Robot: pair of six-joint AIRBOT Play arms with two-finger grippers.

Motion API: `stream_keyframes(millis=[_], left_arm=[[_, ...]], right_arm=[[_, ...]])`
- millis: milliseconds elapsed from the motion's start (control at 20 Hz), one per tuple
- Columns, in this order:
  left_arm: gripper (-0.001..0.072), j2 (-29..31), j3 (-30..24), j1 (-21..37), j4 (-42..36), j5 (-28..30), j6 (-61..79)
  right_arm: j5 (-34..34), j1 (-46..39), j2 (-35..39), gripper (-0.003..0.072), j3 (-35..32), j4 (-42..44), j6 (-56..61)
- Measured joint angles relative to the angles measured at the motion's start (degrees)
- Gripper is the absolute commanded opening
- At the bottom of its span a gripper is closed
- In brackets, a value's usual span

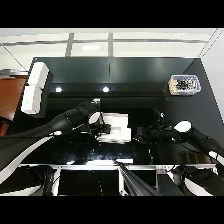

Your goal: Fold the box and place the chain.

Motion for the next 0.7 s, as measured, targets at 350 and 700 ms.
stream_keyframes(millis=[350,700], left_arm=[[0.0032,0.00,0.00,0.00,-0.02,-0.02,0.02],[0.0032,0.00,0.00,0.00,0.00,-0.07,0.04]], right_arm=[[5.33,0.42,-0.17,0.0506,4.83,-1.86,-0.33],[7.50,0.48,-0.20,0.0506,8.13,-0.33,-0.28]])
